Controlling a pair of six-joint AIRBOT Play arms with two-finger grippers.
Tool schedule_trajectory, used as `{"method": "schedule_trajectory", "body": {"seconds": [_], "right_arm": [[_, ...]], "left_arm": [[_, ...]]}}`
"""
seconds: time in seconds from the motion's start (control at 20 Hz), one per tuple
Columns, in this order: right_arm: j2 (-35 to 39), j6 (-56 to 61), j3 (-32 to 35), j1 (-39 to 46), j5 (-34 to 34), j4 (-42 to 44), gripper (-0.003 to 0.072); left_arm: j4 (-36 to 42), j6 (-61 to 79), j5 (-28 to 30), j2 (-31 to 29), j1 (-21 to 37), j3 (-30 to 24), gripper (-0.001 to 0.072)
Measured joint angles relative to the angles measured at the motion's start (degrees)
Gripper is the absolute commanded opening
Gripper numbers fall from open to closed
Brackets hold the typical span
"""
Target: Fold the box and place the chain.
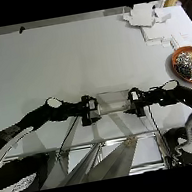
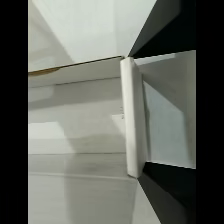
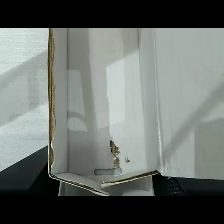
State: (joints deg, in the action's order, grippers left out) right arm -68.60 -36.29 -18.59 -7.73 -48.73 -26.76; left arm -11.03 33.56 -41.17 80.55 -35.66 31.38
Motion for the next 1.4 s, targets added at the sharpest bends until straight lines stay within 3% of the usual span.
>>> {"method": "schedule_trajectory", "body": {"seconds": [0.5, 0.7, 0.75, 1.4], "right_arm": [[0.00, 0.00, 0.00, 0.00, 0.02, 0.00, 0.0414], [0.00, 0.02, 0.00, 0.00, 0.02, 0.00, 0.0414], [0.00, 0.02, 0.00, 0.00, 0.02, 0.00, 0.0414], [0.00, 0.04, 0.00, 0.02, 0.02, 0.02, 0.0414]], "left_arm": [[3.65, 2.38, 0.96, 1.38, -1.29, 0.94, 0.0680], [3.15, 2.14, 1.49, 1.70, -2.08, 1.44, 0.0316], [3.04, 2.03, 1.53, 1.75, -2.19, 1.51, 0.0274], [2.67, 1.95, 1.66, 1.81, -2.29, 1.64, 0.0276]]}}
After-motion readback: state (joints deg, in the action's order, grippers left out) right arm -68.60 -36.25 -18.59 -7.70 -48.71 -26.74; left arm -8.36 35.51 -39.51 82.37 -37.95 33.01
